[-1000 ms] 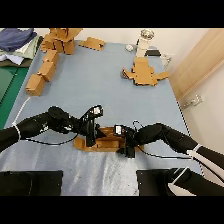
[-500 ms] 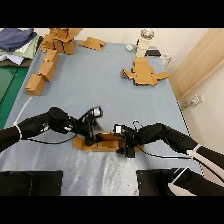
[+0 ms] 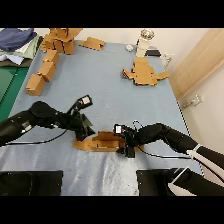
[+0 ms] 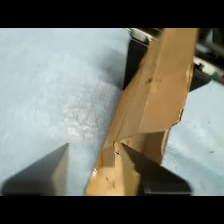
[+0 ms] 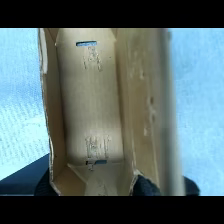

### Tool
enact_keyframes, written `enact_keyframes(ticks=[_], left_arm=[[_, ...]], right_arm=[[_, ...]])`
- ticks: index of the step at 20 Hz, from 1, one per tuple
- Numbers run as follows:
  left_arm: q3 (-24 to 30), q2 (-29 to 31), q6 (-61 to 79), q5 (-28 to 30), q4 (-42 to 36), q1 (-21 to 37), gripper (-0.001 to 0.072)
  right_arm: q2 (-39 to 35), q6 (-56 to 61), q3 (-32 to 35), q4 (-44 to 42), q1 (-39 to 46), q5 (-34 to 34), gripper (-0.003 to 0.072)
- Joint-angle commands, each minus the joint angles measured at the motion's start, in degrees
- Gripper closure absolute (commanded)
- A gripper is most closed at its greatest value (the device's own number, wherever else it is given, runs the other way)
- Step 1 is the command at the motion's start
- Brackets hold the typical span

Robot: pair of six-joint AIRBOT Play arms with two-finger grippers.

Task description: Fold the box.

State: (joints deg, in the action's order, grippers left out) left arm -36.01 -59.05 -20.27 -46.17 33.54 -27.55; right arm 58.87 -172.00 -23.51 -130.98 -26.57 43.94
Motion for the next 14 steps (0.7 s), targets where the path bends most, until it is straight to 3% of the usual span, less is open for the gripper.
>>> enact_keyframes(ticks=[1,3,5,9,12,14], left_arm=[[0.1,6.2,-29.1,-11.1,9.4,2.2,0.0698],[0.1,5.5,-44.1,-17.3,6.7,2.2,0.0699],[0.1,2.6,-44.8,-19.3,-3.2,1.7,0.0699],[-0.5,-5.7,-38.6,-11.8,-18.1,-0.3,0.0699],[-2.8,-11.1,-35.5,-10.5,-23.6,-0.3,0.0699],[-5.4,-14.3,-34.9,-9.1,-23.2,-0.3,0.07]], right_arm=[[0.0,0.0,0.0,0.0,0.0,0.1,0.0189],[0.0,0.0,0.0,0.0,0.0,0.1,0.0189],[0.0,0.0,0.0,0.0,0.0,0.1,0.0189],[0.0,0.0,0.0,0.0,0.0,0.1,0.0189],[0.0,0.0,0.0,0.0,0.0,0.1,0.0189],[0.0,0.0,0.0,0.0,0.0,0.1,0.0189]])
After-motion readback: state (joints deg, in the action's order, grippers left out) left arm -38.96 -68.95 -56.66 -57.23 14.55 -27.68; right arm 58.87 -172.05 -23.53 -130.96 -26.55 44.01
